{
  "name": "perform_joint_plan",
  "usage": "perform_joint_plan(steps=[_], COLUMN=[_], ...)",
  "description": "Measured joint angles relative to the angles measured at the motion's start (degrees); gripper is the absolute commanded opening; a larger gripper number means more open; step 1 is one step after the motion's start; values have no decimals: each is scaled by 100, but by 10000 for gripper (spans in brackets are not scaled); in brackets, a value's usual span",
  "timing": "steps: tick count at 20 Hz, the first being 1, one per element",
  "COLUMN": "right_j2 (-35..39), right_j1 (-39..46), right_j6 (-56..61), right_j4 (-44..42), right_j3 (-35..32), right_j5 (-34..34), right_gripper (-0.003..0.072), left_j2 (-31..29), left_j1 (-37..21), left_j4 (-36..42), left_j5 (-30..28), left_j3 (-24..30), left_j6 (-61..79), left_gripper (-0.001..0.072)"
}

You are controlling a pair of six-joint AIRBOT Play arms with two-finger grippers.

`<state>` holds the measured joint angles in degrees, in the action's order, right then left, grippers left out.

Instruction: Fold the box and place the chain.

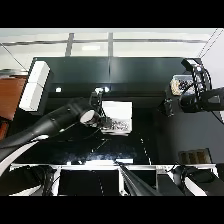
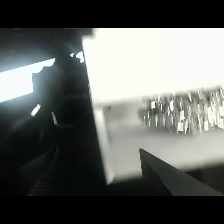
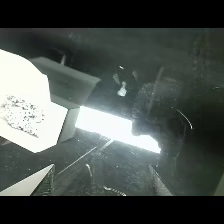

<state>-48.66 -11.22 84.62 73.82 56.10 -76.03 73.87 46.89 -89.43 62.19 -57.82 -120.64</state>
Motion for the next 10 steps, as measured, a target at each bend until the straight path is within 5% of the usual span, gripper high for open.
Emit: perform_joint_plan(steps=[4, 5, 8, 10], right_j2=[0, 2, 22, 90], right_j1=[0, 0, 0, 7], right_j6=[24, 70, 120, 66], right_j4=[269, 328, 590, 769], right_j3=[0, 0, -20, -83], right_j5=[-203, -271, -542, -669], right_gripper=[675, 712, 712, 712], left_j2=[-960, -1180, -1685, -1880], left_j1=[-450, -697, -1849, -2833], left_j4=[-22, -9, 466, 1515], left_j5=[632, 730, 1088, 1414], left_j3=[-9, -9, -11, -15], left_j6=[1825, 2277, 3628, 4817], left_gripper=[593, 706, 706, 705])
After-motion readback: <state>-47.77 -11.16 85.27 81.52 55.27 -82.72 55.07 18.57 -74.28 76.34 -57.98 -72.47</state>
